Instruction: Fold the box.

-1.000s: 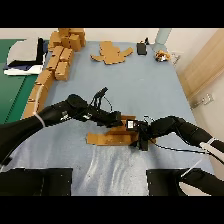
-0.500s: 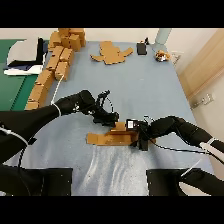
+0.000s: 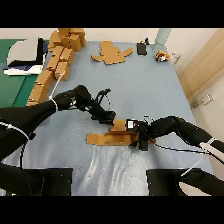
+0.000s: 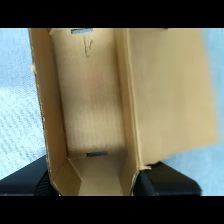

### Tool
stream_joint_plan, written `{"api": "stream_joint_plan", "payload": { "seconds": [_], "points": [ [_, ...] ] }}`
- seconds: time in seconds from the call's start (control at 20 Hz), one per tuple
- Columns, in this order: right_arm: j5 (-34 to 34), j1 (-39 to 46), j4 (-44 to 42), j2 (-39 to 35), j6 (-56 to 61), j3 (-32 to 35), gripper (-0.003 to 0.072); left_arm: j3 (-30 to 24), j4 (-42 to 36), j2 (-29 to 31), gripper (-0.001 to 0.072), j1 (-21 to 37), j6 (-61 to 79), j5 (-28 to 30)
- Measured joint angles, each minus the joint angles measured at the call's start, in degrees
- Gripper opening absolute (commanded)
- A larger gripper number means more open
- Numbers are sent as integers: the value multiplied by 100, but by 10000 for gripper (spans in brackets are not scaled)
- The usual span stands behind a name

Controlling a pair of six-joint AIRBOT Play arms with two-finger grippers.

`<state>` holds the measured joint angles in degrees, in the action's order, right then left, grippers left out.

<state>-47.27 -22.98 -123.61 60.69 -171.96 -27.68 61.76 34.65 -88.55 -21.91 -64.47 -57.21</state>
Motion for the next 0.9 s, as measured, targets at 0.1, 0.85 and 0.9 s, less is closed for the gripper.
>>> {"api": "stream_joint_plan", "payload": {
  "seconds": [0.1, 0.85, 0.9],
  "points": [
    [2, 0, 0, 0, 2, 0, 476, 11, -511, 118, 14, 308, 643, -269],
    [2, 0, -2, 0, 2, 0, 476, -2253, -992, 3917, 17, 625, 4098, -192],
    [0, 0, -2, 0, 2, 0, 477, -2494, -822, 4205, 44, 422, 4251, 107]
  ]
}}
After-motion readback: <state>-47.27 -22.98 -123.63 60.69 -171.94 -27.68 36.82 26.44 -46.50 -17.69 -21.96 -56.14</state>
